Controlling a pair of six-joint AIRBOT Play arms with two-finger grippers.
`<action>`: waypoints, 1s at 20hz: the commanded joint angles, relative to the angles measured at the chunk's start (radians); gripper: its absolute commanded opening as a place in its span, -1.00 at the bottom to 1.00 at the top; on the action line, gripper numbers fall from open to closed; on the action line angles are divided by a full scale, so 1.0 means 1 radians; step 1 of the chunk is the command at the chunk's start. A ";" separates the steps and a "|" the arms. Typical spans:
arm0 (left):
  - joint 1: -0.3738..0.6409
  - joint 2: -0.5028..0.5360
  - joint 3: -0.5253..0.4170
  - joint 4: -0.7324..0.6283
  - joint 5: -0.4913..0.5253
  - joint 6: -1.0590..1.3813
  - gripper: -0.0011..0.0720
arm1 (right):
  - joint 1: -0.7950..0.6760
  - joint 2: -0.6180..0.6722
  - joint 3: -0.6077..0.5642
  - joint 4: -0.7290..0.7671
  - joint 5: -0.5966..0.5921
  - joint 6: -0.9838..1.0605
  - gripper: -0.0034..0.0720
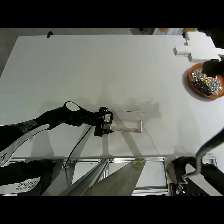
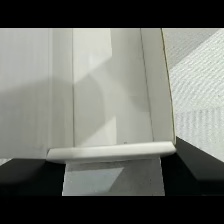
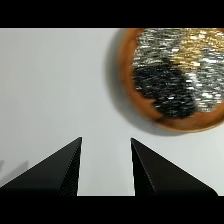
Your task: Fold the box and place the chain.
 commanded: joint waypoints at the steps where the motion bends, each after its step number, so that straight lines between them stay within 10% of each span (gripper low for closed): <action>1: 0.001 0.000 0.000 0.000 0.000 0.001 -0.60 | -0.202 -0.158 0.016 0.034 -0.174 -0.053 -0.01; 10: 0.000 0.000 0.000 0.000 0.000 0.000 -0.60 | -0.264 -0.491 0.016 0.042 -0.288 -0.050 -0.20; 20: 0.001 0.000 0.000 0.000 0.000 0.000 -0.60 | -0.264 -0.586 0.016 0.087 -0.344 -0.043 -0.38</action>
